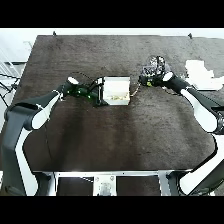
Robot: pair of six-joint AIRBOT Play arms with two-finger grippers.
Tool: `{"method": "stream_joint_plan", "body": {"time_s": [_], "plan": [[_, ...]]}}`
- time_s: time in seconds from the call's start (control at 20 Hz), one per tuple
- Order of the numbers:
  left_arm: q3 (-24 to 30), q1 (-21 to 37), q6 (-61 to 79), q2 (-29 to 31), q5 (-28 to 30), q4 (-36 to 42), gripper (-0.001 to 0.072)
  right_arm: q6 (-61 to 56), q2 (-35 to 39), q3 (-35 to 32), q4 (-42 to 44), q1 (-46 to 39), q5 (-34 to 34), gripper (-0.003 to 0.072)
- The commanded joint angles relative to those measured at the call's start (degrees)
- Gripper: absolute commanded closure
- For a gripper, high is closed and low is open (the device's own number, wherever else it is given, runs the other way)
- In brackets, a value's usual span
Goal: Fold the box and place the chain.
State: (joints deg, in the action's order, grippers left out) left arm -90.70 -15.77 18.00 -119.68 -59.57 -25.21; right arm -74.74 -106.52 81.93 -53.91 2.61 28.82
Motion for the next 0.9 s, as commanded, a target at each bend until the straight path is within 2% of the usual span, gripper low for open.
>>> {"method": "stream_joint_plan", "body": {"time_s": [0.0, 0.25, 0.5, 0.65, 0.85], "plan": [[0.02, -0.02, 0.0, -0.04, 0.0, 0.0, 0.0298, 1.84, 3.67, 0.57, 0.31, 0.61, 5.27, 0.0677], [0.02, -0.02, 0.0, -0.04, -0.02, 0.0, 0.0298, 3.48, 21.14, 0.57, -2.78, 4.44, 12.92, 0.0677], [0.02, -0.02, 0.0, -0.04, -0.02, 0.0, 0.0298, 3.41, 37.27, 0.57, -9.25, 11.26, 14.36, 0.0677], [0.02, -0.02, 0.0, -0.04, -0.02, 0.0, 0.0298, 3.41, 41.79, 0.57, -9.44, 15.3, 14.84, 0.0677], [0.02, -0.02, 0.0, -0.04, -0.04, 0.0, 0.0298, 2.73, 42.8, 0.07, -9.81, 20.87, 14.75, 0.0677]]}}
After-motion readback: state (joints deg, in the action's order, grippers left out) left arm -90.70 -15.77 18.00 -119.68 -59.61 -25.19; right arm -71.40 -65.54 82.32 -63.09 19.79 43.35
